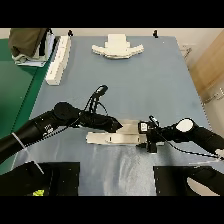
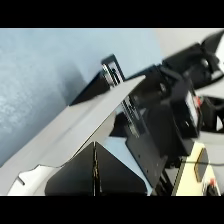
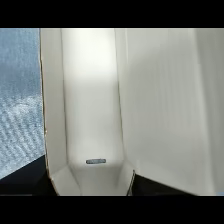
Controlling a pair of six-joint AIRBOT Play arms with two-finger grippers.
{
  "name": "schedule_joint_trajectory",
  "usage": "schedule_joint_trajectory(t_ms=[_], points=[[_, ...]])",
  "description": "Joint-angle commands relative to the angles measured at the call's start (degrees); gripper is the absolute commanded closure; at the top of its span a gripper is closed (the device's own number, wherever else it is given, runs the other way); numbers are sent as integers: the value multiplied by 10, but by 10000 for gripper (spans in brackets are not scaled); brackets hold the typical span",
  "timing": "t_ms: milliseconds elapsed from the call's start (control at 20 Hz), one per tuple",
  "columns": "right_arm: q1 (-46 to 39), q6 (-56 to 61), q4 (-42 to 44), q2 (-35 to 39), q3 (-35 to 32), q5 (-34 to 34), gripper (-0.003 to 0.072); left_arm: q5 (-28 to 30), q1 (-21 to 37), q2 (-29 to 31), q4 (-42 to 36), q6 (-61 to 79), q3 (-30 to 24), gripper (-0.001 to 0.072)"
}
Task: Fold the box.
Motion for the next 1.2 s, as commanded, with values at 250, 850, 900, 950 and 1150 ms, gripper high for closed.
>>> schedule_joint_trajectory(t_ms=[250,850,900,950,1150], points=[[1,-26,0,0,0,14,173,87,1,-102,-108,-1,24,695],[1,-25,3,0,0,13,174,12,6,-156,47,-155,24,695],[1,-25,3,0,0,13,174,7,6,-156,46,-155,24,696],[1,-25,3,0,0,13,174,0,6,-156,46,-155,24,696],[1,-26,3,0,0,13,173,6,6,-156,46,-155,24,696]])
